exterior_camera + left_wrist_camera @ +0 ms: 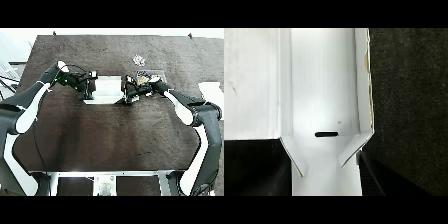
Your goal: Fold the box and place the chain.
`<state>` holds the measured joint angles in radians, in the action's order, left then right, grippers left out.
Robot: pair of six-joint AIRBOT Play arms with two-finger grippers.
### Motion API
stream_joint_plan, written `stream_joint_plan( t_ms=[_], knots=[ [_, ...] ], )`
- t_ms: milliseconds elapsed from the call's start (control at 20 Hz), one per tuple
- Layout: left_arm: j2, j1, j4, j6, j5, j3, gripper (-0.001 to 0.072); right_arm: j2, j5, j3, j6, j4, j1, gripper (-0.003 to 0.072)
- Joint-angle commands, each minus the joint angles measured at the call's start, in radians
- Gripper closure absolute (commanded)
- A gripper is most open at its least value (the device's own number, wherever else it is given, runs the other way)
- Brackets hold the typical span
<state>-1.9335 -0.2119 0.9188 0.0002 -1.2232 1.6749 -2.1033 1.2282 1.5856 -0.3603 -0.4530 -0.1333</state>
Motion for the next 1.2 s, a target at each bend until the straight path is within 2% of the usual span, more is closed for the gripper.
stream_joint_plan(
  t_ms=[0,100,150,650,700,750,1150],
  knots=[
    [-0.006,0.000,0.002,0.000,0.011,-0.001,0.0244,0.000,0.000,0.000,0.000,0.000,-0.001,0.0098],
    [-0.016,0.000,-0.001,0.000,0.008,-0.001,0.0264,0.000,0.000,0.000,0.000,0.000,-0.001,0.0098],
    [-0.016,0.000,-0.001,0.001,0.010,-0.001,0.0359,0.000,0.000,0.000,0.000,0.000,-0.001,0.0098],
    [-0.016,-0.005,-0.051,0.034,0.016,-0.001,0.0365,0.000,0.000,0.000,0.000,0.000,-0.001,0.0098],
    [-0.016,-0.008,-0.051,0.035,0.016,-0.001,0.0486,0.000,0.000,0.000,0.000,0.000,-0.001,0.0098],
    [-0.016,-0.014,-0.054,0.035,0.018,-0.001,0.0530,0.000,0.000,0.000,0.000,0.000,-0.001,0.0098],
    [-0.032,-0.016,-0.122,0.045,0.033,-0.001,0.0530,0.000,0.000,0.000,0.000,0.000,-0.001,0.0098]
  ],
)
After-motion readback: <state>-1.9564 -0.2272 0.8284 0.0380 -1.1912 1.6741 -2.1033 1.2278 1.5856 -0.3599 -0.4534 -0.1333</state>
